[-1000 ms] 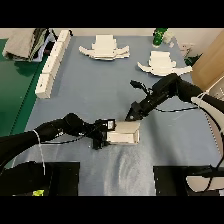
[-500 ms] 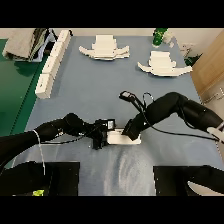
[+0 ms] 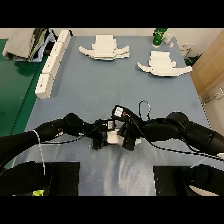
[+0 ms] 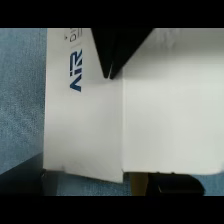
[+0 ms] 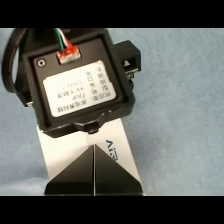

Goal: Fold the box.

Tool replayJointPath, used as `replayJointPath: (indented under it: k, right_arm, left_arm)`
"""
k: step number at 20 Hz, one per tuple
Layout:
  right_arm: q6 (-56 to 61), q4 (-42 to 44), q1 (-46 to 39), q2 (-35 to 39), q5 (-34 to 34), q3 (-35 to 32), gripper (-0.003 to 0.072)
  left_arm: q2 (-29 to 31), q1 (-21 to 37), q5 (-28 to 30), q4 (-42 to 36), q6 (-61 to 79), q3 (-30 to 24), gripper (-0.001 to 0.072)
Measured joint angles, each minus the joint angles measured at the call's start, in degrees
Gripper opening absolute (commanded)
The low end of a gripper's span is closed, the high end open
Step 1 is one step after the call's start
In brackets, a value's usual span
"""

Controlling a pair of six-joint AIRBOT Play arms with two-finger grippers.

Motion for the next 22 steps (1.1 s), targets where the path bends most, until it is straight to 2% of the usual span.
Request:
replayJointPath:
  k: [5, 6, 7, 9, 13, 14, 15, 16, 19, 20, 22]
  right_arm:
    - [-1.25, -4.61, 1.64, -0.15, 0.9, -0.37, 0.0003]
    - [-1.49, -5.07, 2.16, -0.17, 0.9, -0.52, 0.0021]
    - [-1.68, -5.53, 2.62, -0.24, 0.92, -0.81, 0.0065]
    - [-2.05, -6.84, 3.37, -0.37, 0.92, -1.51, 0.0287]
    - [-2.75, -7.93, 3.98, 0.02, 0.98, -2.1, 0.0304]
    - [-2.86, -8.17, 4.02, 0.35, 0.98, -2.14, 0.038]
    - [-2.97, -8.28, 4.04, 0.76, 1.01, -2.19, 0.0602]
    - [-3.32, -8.46, 4.11, 1.03, 1.03, -2.23, 0.069]
    - [-5.6, -8.59, 4.2, 1.09, 0.94, -2.25, 0.0683]
    - [-6.47, -8.76, 4.24, 0.72, 0.96, -2.27, 0.0638]
    - [-7.72, -10.34, 4.24, -0.33, 1.16, -2.25, 0.062]
  left_arm:
    - [0.0, 0.0, 0.0, 0.0, 0.0, 0.0, 0.028]
    - [0.0, 0.0, 0.0, 0.0, 0.0, 0.0, 0.028]
    - [0.0, 0.0, 0.0, 0.0, -0.02, 0.0, 0.028]
    - [0.0, 0.0, 0.0, 0.0, 0.0, 0.0, 0.028]
    - [0.0, 0.0, 0.0, 0.0, -0.02, 0.0, 0.028]
    - [0.0, 0.0, 0.0, 0.0, -0.02, 0.0, 0.028]
    - [0.0, 0.0, 0.0, 0.0, -0.02, 0.0, 0.028]
    - [0.0, 0.0, 0.02, 0.0, -0.02, 0.0, 0.028]
    - [0.0, 0.0, 0.02, 0.0, -0.02, 0.0, 0.0279]
    - [0.0, 0.0, 0.0, 0.0, -0.02, 0.0, 0.0279]
    - [0.0, 0.0, 0.02, 0.0, -0.02, 0.0, 0.0279]
